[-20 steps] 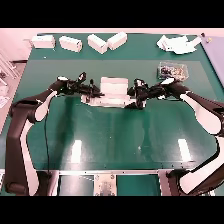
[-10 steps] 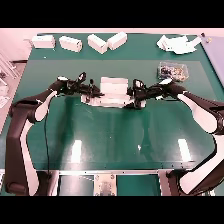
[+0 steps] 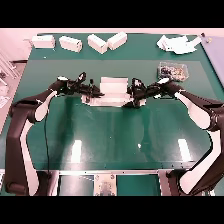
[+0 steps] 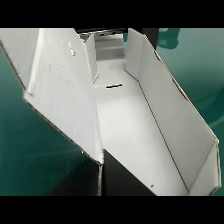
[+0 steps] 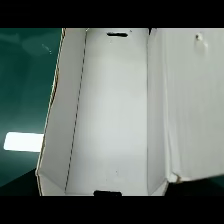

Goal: Fold the box and place the chain.

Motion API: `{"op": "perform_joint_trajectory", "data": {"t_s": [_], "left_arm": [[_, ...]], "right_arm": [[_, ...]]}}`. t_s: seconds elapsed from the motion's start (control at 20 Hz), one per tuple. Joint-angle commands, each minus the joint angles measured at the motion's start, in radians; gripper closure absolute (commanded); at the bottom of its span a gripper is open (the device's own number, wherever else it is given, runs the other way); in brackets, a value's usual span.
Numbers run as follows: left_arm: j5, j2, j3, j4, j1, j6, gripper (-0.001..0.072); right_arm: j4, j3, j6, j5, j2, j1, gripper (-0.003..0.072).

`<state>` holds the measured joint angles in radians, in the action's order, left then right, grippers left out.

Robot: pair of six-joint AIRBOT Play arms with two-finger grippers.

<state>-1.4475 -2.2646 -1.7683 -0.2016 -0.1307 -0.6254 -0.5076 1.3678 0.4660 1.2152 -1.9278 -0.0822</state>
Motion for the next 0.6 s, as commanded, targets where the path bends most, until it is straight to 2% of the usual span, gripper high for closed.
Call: {"op": "perform_joint_trajectory", "data": {"t_s": [0.0,0.55], "left_arm": [[-0.001,0.001,-0.001,-0.001,0.0,0.0,0.0687],[0.0,0.001,-0.001,-0.001,0.0,0.0,0.0687]], "right_arm": [[-0.005,0.014,0.0,0.01,-0.009,0.001,0.0018],[-0.017,0.039,-0.001,0.027,-0.031,0.0,0.0071]]}}
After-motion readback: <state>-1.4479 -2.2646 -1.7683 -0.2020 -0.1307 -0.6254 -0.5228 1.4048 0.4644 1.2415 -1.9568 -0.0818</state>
